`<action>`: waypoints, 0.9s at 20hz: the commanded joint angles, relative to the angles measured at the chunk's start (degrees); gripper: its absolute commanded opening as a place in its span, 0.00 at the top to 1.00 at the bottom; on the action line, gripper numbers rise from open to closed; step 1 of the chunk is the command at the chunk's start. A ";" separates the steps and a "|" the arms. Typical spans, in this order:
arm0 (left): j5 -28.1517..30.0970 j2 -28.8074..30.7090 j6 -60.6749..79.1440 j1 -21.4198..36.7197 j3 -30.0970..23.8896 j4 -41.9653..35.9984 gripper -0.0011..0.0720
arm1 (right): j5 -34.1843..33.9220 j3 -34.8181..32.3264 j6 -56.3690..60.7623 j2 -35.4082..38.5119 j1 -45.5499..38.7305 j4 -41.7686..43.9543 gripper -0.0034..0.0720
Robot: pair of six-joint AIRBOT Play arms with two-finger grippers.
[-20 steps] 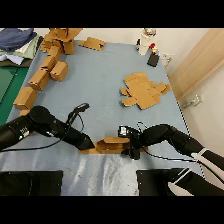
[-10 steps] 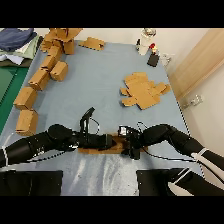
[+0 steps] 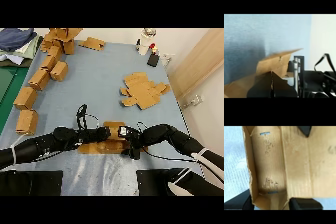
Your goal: Fold the box.
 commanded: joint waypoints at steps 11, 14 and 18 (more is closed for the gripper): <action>-0.98 -3.50 0.46 2.45 0.61 0.35 0.97 | 0.02 0.04 0.02 -0.02 0.02 -0.02 0.27; -4.74 -3.13 0.57 3.61 0.70 0.83 0.97 | 0.02 0.07 0.00 -0.02 0.02 -0.02 0.27; -11.23 -0.33 0.42 6.88 0.90 3.28 0.97 | 0.02 0.07 0.00 -0.02 0.02 -0.02 0.27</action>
